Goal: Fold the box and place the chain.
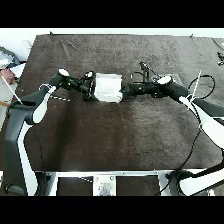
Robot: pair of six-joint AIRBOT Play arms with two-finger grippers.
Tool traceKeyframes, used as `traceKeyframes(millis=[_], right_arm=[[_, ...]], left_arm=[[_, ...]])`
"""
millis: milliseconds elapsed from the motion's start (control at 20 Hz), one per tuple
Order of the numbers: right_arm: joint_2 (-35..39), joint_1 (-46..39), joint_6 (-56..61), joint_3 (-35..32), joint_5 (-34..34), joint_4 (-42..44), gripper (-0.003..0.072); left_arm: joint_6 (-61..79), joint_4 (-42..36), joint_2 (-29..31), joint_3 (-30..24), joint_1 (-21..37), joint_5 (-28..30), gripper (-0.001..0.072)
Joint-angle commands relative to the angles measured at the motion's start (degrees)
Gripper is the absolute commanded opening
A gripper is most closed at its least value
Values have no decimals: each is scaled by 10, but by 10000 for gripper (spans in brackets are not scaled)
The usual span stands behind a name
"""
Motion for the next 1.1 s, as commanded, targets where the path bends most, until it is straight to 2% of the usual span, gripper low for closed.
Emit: traceKeyframes(millis=[0,250,450,800,1050], right_arm=[[0,14,52,6,-3,-63,397],[0,48,178,60,-2,-220,398],[-2,59,209,81,-1,-237,397],[-29,98,318,141,31,-376,397],[-29,103,346,144,33,-388,397]], left_arm=[[0,-2,0,1,1,0,274],[0,-2,0,1,1,0,274],[0,-2,0,1,1,0,274],[0,-3,0,1,1,0,274],[0,-2,0,1,1,0,274]])
